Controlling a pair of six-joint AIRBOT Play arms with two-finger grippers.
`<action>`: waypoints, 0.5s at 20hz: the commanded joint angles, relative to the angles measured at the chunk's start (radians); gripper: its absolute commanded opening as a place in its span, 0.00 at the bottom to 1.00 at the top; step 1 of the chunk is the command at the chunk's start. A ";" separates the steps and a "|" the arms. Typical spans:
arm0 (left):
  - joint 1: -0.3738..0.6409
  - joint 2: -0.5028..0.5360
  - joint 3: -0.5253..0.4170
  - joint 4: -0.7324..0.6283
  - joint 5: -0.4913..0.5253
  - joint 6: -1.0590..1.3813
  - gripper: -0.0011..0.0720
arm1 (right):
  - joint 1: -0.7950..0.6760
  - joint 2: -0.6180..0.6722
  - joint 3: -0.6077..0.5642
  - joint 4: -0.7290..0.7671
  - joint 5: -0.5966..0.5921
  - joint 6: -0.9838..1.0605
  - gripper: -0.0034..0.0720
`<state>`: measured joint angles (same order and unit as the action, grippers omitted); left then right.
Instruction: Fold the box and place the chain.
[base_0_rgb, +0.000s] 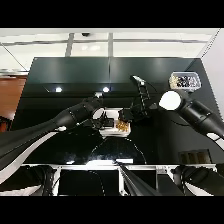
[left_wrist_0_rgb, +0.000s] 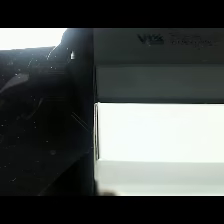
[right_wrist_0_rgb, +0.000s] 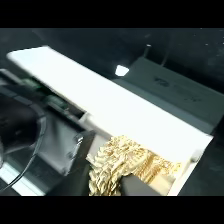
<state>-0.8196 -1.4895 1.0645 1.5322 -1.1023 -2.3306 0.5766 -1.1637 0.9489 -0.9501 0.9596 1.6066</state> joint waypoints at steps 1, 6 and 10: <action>0.001 0.000 0.000 0.000 0.000 0.000 0.05 | 0.004 -0.022 -0.003 -0.034 0.007 0.005 0.44; 0.001 -0.001 -0.001 0.000 0.000 0.000 0.05 | -0.106 0.138 0.000 -0.159 0.167 0.006 0.44; 0.001 -0.002 -0.001 0.000 -0.014 0.000 0.05 | -0.195 0.315 -0.001 -0.282 0.283 0.013 0.44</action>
<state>-0.8196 -1.4902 1.0637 1.5322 -1.1061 -2.3306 0.4362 -0.9539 0.9482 -1.1362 1.1492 1.6135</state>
